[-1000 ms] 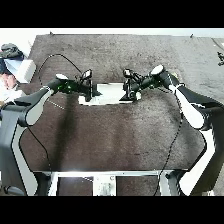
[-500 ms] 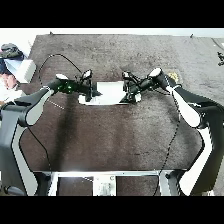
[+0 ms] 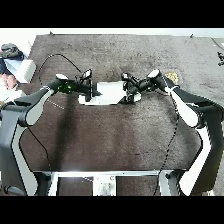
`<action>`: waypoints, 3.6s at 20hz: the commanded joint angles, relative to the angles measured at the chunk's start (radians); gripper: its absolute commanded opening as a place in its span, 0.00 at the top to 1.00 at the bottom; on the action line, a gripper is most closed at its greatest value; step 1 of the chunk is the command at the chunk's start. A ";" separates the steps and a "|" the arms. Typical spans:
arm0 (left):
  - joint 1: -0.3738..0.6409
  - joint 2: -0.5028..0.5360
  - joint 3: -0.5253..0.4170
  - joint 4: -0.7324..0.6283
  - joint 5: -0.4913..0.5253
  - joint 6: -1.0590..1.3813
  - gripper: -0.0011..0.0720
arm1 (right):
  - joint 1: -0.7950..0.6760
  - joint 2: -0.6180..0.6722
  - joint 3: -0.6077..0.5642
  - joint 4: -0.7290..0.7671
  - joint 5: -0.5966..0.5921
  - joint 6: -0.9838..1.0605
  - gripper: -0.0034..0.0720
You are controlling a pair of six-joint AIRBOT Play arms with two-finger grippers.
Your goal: Fold the box and place the chain.
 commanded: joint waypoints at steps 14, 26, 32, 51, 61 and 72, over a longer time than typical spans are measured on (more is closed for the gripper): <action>0.001 0.000 0.000 0.000 0.000 0.000 0.97 | 0.001 -0.006 0.001 -0.025 -0.010 -0.008 0.34; 0.001 0.000 0.000 0.000 0.000 0.000 0.97 | 0.001 -0.006 0.001 -0.025 -0.018 -0.008 0.34; 0.001 0.000 0.000 0.000 0.000 0.000 0.97 | 0.001 -0.006 0.001 -0.025 -0.018 -0.008 0.34; 0.157 0.192 0.018 -0.006 -0.418 -0.146 0.83 | 0.001 -0.006 0.001 -0.025 -0.018 -0.008 0.34; -0.047 0.209 0.000 0.063 -0.145 -0.300 0.97 | 0.001 -0.006 0.001 -0.025 -0.018 -0.008 0.34; -0.064 0.209 -0.045 0.053 0.285 -0.307 0.97 | 0.002 -0.006 0.001 -0.025 -0.018 -0.008 0.34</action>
